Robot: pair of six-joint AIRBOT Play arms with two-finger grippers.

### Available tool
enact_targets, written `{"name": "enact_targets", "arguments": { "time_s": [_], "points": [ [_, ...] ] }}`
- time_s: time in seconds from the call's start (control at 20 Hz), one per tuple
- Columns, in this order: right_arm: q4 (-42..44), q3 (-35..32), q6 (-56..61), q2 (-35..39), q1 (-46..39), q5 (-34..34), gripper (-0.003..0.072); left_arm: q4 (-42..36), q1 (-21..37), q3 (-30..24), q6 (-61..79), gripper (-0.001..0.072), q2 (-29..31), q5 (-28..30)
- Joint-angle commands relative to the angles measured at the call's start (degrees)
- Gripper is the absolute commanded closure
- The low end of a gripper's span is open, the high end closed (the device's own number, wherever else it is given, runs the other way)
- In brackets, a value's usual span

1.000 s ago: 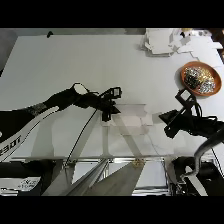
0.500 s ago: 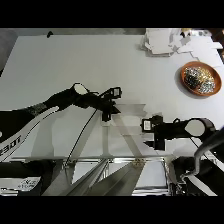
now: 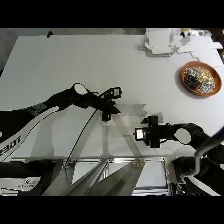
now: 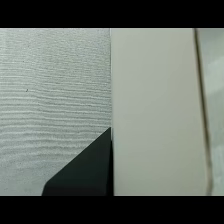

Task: Fold the box and place the chain.

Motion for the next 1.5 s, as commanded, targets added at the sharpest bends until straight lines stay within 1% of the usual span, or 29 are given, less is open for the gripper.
{"name": "enact_targets", "arguments": {
  "time_s": [0.0, 0.35, 0.55, 0.85, 1.1, 1.3, 1.4, 1.45],
  "points": [
    [-1.05, 0.24, 1.09, -0.11, 0.74, -3.06, -0.0003, 0.00, -0.02, -0.02, 0.00, 0.0697, -0.02, -0.02],
    [-0.92, 2.34, 1.20, -0.11, -2.97, -2.75, -0.0003, 0.00, -0.02, -0.02, 0.00, 0.0697, -0.02, 0.00],
    [2.60, 3.50, 1.05, -0.11, -5.03, -2.58, -0.0004, 0.00, -0.02, -0.02, 0.00, 0.0697, -0.02, 0.00],
    [5.46, 3.52, 0.07, -0.13, -8.22, -2.62, -0.0005, 0.00, -0.02, -0.02, 0.00, 0.0697, -0.02, 0.00],
    [10.69, 3.63, -8.98, -0.13, -10.62, -2.64, -0.0005, 0.00, -0.02, -0.02, 0.00, 0.0697, -0.02, 0.00],
    [12.57, 3.63, -10.08, -0.74, -13.40, -2.58, -0.0005, 0.00, -0.02, -0.02, 0.00, 0.0697, -0.02, 0.00],
    [16.35, 3.63, -13.94, -2.03, -13.77, -2.36, -0.0005, 0.00, -0.02, -0.02, 0.00, 0.0697, -0.02, 0.00],
    [20.00, 3.63, -17.44, -3.08, -13.77, -2.38, -0.0005, 0.00, -0.02, -0.02, 0.00, 0.0697, -0.02, 0.00]
  ]
}}
